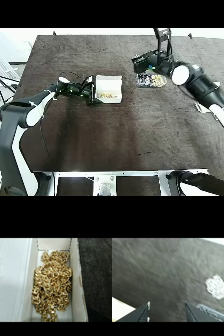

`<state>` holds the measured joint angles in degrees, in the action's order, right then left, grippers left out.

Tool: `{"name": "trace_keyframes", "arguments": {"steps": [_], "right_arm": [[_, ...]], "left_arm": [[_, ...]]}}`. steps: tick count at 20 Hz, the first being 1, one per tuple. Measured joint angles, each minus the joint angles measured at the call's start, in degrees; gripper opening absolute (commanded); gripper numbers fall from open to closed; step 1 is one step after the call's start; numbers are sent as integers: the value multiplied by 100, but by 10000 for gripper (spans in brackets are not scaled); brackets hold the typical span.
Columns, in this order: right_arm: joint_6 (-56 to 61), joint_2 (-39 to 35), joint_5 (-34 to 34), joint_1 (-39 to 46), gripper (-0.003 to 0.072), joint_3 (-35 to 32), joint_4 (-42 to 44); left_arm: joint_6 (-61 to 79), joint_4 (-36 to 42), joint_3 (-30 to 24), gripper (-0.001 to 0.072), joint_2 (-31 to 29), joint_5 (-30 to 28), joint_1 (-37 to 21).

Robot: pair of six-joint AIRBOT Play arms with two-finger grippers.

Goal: Fold the box and place the chain.

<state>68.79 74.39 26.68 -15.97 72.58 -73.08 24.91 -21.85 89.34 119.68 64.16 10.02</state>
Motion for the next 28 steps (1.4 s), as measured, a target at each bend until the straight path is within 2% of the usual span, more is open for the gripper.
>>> {"name": "trace_keyframes", "arguments": {"steps": [1,3,5,7,10,15,19,28], "right_arm": [[-492,142,306,197,426,166,435],[-1355,468,848,573,368,442,1270],[-2129,848,1436,898,364,695,2063],[-2758,1241,1871,1130,326,920,2721],[-3405,1825,2249,1272,325,1290,3300],[-3888,2776,2782,1252,324,2107,3679],[-4024,3248,3132,1082,324,2605,3773],[-4070,3539,4138,671,325,2844,3707]], "left_arm": [[0,0,0,356,0,-4,0],[0,0,0,356,0,-7,0],[0,0,0,356,0,-7,0],[0,0,0,356,0,-7,0],[0,0,0,357,0,-7,0],[0,0,0,357,0,-7,0],[0,0,0,357,0,-9,0],[2,0,0,357,0,-9,2]]}}
